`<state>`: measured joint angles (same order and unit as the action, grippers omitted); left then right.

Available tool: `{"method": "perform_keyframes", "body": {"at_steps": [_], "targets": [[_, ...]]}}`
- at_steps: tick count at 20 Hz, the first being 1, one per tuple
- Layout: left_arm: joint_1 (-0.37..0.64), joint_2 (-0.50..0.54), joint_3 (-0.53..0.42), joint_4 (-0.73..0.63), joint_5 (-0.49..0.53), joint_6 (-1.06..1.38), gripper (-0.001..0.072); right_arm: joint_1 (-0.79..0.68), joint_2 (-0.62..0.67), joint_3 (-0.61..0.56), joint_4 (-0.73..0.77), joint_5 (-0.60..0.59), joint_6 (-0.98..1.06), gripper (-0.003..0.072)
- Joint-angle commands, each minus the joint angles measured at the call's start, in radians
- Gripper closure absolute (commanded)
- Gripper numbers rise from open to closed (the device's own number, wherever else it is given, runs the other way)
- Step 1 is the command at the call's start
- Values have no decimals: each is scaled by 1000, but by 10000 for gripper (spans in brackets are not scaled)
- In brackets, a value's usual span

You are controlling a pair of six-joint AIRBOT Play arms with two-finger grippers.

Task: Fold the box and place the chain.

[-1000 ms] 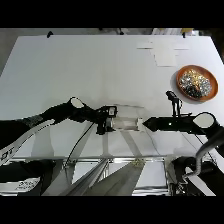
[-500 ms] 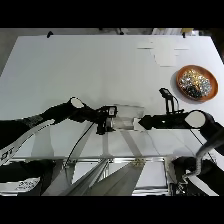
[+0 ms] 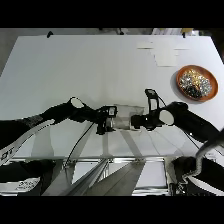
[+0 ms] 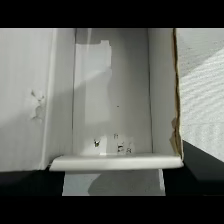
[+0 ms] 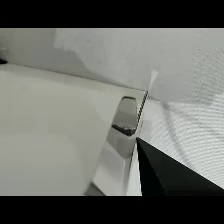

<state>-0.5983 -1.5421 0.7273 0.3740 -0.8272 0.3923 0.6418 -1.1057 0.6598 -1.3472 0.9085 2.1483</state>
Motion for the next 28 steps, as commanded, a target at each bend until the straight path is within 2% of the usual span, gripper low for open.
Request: {"method": "perform_keyframes", "body": {"at_steps": [1, 7, 13, 15, 22, 23, 24, 25, 28], "targets": [[0, 0, 0, 0, 0, 0, 350, 45, -67, 44, -116, 48, 203, 270], [0, 0, 0, 0, 0, 0, 350, 45, -98, 53, -175, 74, 286, 290], [0, 0, 0, 0, 0, 0, 350, 55, -98, 55, -226, 62, 280, 315], [0, 0, 0, 0, 0, 0, 350, 90, -100, 64, -251, 40, 241, 350], [0, 0, 0, 0, 0, 1, 350, 119, -146, 69, -254, 65, 217, 351], [0, 0, 0, 0, 0, 0, 350, 119, -147, 69, -254, 68, 181, 374], [0, 0, 0, 0, 0, 0, 350, 119, -146, 70, -254, 73, 129, 451], [0, 0, 0, 0, 0, 0, 350, 119, -146, 70, -254, 81, 97, 497], [0, 0, 0, 0, 0, 0, 350, 119, -147, 69, -253, 74, 94, 509]]}}
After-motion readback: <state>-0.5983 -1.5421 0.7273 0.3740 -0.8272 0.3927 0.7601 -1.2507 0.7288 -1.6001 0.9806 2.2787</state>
